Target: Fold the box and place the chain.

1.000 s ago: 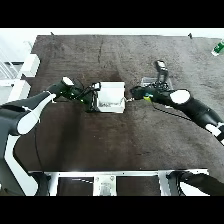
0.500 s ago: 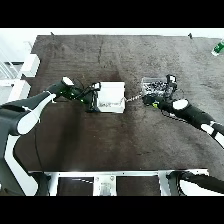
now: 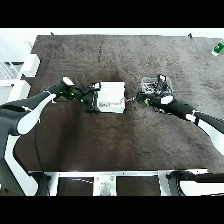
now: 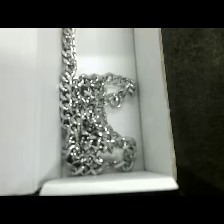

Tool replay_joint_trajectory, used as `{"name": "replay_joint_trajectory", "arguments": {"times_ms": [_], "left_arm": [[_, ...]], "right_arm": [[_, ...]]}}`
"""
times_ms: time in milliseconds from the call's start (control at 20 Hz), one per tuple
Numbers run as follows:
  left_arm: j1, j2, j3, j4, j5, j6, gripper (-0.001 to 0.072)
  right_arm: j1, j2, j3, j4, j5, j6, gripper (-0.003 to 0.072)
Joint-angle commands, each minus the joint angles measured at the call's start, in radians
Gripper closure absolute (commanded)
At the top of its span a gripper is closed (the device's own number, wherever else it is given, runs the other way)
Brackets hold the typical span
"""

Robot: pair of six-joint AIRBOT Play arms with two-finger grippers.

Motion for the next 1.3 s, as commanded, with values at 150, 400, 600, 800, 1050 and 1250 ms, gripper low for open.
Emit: {"name": "replay_joint_trajectory", "arguments": {"times_ms": [150,400,600,800,1050,1250], "left_arm": [[0.000,0.001,0.000,0.000,0.000,0.000,0.0240],[0.000,0.001,0.000,0.000,0.000,0.000,0.0240],[0.000,0.001,0.000,0.000,0.000,0.000,0.0240],[0.000,0.001,0.000,0.000,0.000,0.000,0.0240],[0.000,0.001,0.000,0.000,0.000,0.000,0.0240],[0.000,0.001,0.000,0.000,0.000,0.000,0.0240]], "right_arm": [[0.003,-0.058,0.056,0.003,-0.056,0.016,0.0305],[0.003,-0.121,0.130,0.003,-0.050,0.078,0.0331],[-0.001,-0.141,0.136,0.002,-0.050,0.171,0.0500],[0.005,-0.141,0.136,0.002,-0.050,0.169,0.0668],[0.038,-0.058,0.135,-0.003,-0.048,0.140,0.0669],[0.066,0.071,0.134,-0.034,-0.034,0.140,0.0669]]}}
